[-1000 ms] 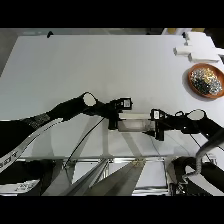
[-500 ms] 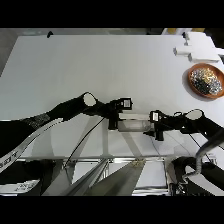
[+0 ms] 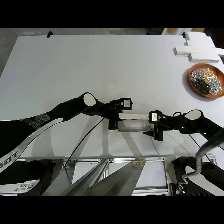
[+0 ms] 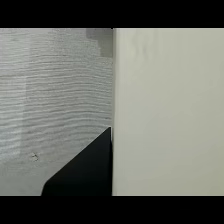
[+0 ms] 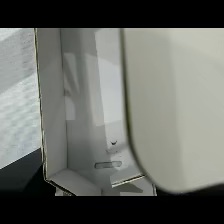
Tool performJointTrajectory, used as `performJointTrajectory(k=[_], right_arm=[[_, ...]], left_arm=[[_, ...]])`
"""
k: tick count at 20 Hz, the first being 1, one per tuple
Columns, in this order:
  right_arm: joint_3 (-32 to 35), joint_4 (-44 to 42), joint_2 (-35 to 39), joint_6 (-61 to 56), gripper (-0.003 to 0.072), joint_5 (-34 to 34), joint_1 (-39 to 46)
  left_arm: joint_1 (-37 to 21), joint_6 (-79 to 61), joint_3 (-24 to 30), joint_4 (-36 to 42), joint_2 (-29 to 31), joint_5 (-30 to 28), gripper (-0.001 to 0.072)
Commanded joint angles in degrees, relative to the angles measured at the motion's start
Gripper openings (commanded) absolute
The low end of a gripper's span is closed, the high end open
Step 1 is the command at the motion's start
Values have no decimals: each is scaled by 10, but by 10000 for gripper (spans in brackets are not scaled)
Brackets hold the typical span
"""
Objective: Fold the box and place the chain.
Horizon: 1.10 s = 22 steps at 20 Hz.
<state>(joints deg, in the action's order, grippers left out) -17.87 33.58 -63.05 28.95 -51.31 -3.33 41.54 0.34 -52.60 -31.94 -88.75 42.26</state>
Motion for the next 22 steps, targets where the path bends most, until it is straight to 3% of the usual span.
performJointTrajectory(k=[1,7,9,22], right_arm=[[0,-5,0,0,511,2,-3],[0,-2,-1,0,390,6,-3],[0,-2,-1,0,314,11,-3],[0,5,0,0,316,11,-3]], left_arm=[[0,0,0,0,0,0,10],[0,0,0,0,0,0,10],[0,0,0,0,0,0,10],[0,0,0,0,0,0,10]])
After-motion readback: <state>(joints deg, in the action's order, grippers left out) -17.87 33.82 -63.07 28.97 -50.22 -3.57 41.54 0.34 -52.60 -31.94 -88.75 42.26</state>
